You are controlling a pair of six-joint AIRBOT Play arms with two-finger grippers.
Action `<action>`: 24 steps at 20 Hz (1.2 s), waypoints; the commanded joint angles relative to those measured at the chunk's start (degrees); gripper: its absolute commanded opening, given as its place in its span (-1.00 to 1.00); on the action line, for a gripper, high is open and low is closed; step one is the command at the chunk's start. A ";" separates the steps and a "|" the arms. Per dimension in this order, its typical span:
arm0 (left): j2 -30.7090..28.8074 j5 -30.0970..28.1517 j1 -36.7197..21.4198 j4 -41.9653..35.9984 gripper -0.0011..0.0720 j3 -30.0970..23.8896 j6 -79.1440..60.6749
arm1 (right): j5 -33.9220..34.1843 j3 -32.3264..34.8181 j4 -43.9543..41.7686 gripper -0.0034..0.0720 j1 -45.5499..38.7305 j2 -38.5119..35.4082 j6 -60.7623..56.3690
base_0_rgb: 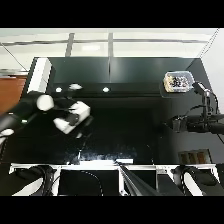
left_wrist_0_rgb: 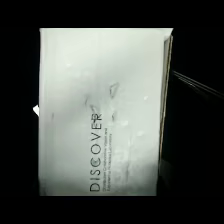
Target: Fold the box and place the chain.
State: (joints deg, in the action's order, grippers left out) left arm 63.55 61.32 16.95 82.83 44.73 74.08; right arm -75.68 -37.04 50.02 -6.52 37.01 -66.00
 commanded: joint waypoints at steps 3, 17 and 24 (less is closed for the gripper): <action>-7.39 7.39 -27.71 4.31 0.01 -5.33 3.69 | 1.57 0.00 0.02 -0.89 -0.02 -0.02 0.02; -2.19 -16.02 -45.09 -5.35 -0.02 -5.40 -19.71 | 2.93 0.09 -0.02 -0.89 -0.02 -0.02 -0.02; 0.94 -21.53 -45.16 -6.43 -0.06 -5.40 -19.74 | 5.05 0.09 -0.02 -0.89 -0.02 0.00 0.00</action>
State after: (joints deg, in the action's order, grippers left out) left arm 63.00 42.06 -28.12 77.14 39.33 55.18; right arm -71.44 -36.99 50.02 -6.50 37.01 -65.98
